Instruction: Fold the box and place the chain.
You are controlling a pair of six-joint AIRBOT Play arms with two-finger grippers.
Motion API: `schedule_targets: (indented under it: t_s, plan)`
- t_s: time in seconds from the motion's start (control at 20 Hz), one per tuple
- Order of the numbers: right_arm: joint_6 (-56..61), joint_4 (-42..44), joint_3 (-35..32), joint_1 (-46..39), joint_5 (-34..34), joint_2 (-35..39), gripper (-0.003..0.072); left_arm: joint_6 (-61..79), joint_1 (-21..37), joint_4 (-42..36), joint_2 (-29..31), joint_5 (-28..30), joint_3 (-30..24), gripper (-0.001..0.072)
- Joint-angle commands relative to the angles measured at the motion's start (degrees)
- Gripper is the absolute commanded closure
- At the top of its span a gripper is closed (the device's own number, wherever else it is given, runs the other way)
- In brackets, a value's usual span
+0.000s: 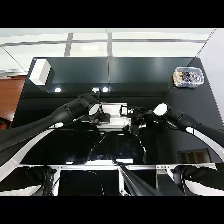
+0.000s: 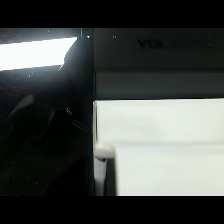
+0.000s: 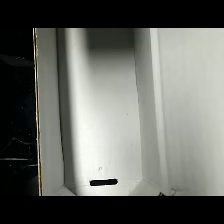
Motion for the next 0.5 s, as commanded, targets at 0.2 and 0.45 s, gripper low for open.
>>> schedule_targets:
  t_s: [0.2, 0.45]
  plan:
    - [-0.1, 0.0, 0.0, 0.0, 0.0, 0.0, 0.0558, 0.1, 0.0, -0.6, 0.0, -0.5, 0.0, 0.0593]
    - [-0.1, 0.0, 0.0, 0.0, 0.0, 0.0, 0.0558, 0.1, 0.0, -1.3, 0.0, -0.7, 0.0, 0.0504]
